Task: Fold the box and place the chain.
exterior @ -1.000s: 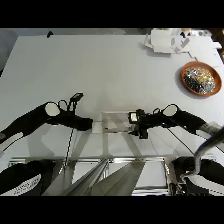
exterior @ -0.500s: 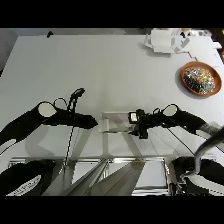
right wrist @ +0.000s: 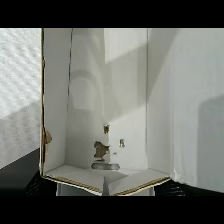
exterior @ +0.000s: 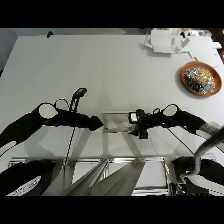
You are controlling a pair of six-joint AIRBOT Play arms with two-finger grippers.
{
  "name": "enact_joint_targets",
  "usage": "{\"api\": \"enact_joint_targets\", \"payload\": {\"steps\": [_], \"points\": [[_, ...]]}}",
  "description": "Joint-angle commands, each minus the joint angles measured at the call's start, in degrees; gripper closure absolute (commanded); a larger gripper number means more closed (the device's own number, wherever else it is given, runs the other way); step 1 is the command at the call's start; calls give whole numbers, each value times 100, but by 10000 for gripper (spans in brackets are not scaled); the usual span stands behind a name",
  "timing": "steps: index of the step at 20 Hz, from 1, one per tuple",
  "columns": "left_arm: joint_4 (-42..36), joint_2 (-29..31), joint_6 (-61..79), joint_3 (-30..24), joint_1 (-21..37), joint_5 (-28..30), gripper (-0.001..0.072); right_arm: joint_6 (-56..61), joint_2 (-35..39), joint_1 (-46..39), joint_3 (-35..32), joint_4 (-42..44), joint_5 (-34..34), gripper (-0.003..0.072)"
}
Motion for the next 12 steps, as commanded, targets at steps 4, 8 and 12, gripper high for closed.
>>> {"api": "enact_joint_targets", "payload": {"steps": [4,8,12], "points": [[-17,-96,-225,-2,-245,247,175,2,4,2,-2,2,-2,284],[-7,363,-225,-2,-107,195,179,2,9,2,-2,0,-7,284],[789,756,-750,-2,323,-334,212,2,9,2,-2,2,-7,284]]}}
